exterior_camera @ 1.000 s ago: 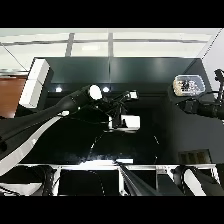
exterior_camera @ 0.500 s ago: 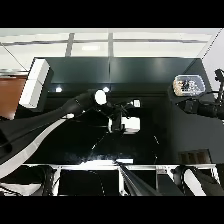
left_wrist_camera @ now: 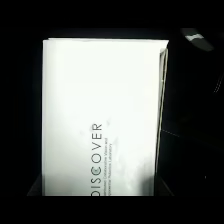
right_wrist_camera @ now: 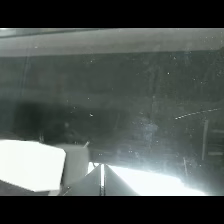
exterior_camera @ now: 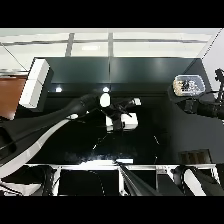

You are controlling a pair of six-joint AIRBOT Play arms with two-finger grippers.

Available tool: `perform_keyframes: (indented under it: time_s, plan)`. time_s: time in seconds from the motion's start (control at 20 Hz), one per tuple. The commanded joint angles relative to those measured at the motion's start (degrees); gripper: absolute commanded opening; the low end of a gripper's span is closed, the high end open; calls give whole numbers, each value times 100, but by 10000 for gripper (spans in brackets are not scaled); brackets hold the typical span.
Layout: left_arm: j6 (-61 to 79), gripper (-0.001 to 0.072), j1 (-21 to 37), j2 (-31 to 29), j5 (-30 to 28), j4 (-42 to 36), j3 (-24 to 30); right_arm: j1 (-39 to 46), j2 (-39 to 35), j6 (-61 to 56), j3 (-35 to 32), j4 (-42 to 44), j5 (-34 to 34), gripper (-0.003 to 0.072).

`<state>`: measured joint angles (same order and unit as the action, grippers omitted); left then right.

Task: Fold the box and place the chain.

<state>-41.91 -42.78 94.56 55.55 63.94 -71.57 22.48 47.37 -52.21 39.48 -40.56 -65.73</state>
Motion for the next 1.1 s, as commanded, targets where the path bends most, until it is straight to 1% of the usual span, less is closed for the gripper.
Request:
perform_keyframes:
  time_s: [0.0,0.1,0.2,0.3,0.4,0.5,0.55,0.65,0.7,0.85,0.95,1.05]
  plan:
    - [-1808,326,546,-286,933,448,-50,2,-2,-35,-2,0,-31,20]
    - [-2774,326,994,-623,1322,846,109,2,-2,-33,-2,-2,-48,20]
    - [-3154,326,1453,-1117,1628,1084,511,2,-2,-39,-2,0,-68,20]
    - [-3204,326,1921,-1821,1690,1200,1196,2,-2,-98,-2,-2,-144,20]
    - [-3204,334,2476,-2671,1665,1423,2070,0,-2,-96,-2,0,-195,20]
    - [-3405,334,3246,-3501,1670,1954,2857,0,-2,-96,-2,0,-162,20]
    - [-3460,334,3757,-3877,1674,2114,3169,0,-2,-96,-2,0,-125,20]
    - [-3434,334,4889,-4378,1661,2133,3506,0,0,-96,-2,0,-55,20]
    - [-3445,335,5445,-4468,1613,2157,3552,0,0,-96,-2,0,-42,20]
    - [-3375,334,6966,-4339,1366,2168,3438,0,4,-96,-4,-2,-44,20]
    - [-3038,334,7626,-4194,1298,2146,3348,0,4,-96,-4,-2,-44,20]
    - [-2310,334,8028,-4138,1187,1947,3318,0,4,-96,-2,-2,-48,20]
